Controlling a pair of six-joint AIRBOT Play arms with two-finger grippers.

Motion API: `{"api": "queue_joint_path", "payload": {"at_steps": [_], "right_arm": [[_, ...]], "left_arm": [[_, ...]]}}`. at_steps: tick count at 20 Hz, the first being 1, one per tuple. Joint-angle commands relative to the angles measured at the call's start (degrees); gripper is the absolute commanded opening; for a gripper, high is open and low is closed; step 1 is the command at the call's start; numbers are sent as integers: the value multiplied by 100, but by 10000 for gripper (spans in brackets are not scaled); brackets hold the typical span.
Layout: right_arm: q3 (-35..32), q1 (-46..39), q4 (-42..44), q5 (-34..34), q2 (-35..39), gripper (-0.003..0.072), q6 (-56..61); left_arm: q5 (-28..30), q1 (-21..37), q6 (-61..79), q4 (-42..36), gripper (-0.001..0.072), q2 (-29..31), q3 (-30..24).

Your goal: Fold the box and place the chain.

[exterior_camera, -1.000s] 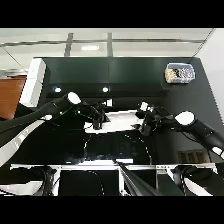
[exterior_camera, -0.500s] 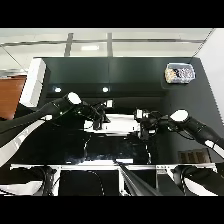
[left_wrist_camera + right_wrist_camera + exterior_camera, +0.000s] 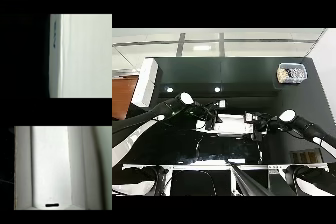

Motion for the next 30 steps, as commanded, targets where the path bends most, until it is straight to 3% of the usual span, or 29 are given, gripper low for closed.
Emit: {"api": "queue_joint_path", "payload": {"at_steps": [1,15,17,21,22,25,26,30], "right_arm": [[46,2,-52,-105,-72,703,216],[92,4,-140,-103,-116,699,323],[92,4,-142,-96,-116,449,321],[92,4,-140,-101,-116,433,323],[92,4,-138,-103,-116,433,323],[92,4,-138,-103,-116,433,323],[92,4,-138,-103,-116,433,323],[92,15,-153,-101,-116,433,321]], "left_arm": [[11,2,-4,2,27,-4,4],[13,2,-4,0,27,-22,4],[11,2,-4,0,27,-22,4],[-7,4,-4,0,30,-13,7],[-22,7,-4,4,83,26,7],[-133,70,-107,68,626,433,7],[-190,149,-448,125,712,638,7],[-789,629,-2813,1550,711,1506,4]]}}
